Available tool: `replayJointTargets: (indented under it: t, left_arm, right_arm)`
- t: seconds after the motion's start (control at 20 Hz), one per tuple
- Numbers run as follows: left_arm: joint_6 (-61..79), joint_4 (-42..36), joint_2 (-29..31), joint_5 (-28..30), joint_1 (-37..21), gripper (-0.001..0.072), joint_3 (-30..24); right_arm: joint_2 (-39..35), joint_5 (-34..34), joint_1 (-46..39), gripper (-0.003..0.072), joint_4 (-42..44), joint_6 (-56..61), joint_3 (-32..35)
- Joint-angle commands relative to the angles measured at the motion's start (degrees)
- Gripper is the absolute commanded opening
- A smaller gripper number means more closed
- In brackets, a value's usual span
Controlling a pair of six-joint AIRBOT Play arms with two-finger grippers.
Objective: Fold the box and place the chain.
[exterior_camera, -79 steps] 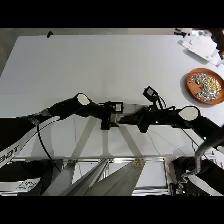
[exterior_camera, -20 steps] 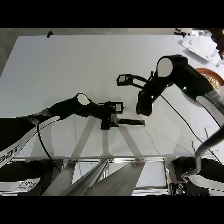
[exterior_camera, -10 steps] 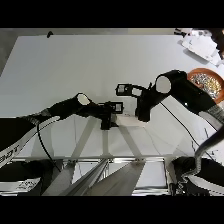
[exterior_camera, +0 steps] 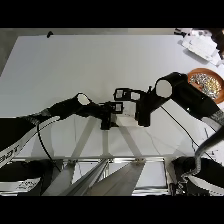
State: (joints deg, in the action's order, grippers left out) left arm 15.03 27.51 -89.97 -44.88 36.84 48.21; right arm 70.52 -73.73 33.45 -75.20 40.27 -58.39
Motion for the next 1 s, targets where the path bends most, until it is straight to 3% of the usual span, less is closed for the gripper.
replayJointTargets:
  t: [0.0,0.3,0.45,0.6,0.95]
  left_arm:
    - [0.00,0.00,0.04,0.02,-0.02,0.0254,0.02]
    - [0.00,0.00,0.04,0.02,-0.02,0.0254,0.02]
    - [0.00,0.00,0.04,0.02,-0.02,0.0254,0.02]
    - [0.00,0.00,0.04,0.02,-0.02,0.0254,0.02]
    - [0.02,0.00,0.04,0.02,-0.02,0.0254,0.02]
  right_arm:
    - [-0.63,0.79,0.79,0.0442,0.11,1.22,2.40]
    - [-0.63,6.16,1.05,0.0441,-3.28,6.54,3.23]
    - [-0.66,7.28,2.93,0.0373,-7.54,9.11,3.80]
    - [-0.92,8.11,4.20,0.0255,-7.50,9.27,4.02]
    - [-3.23,9.33,4.46,0.0215,-7.30,10.99,4.13]
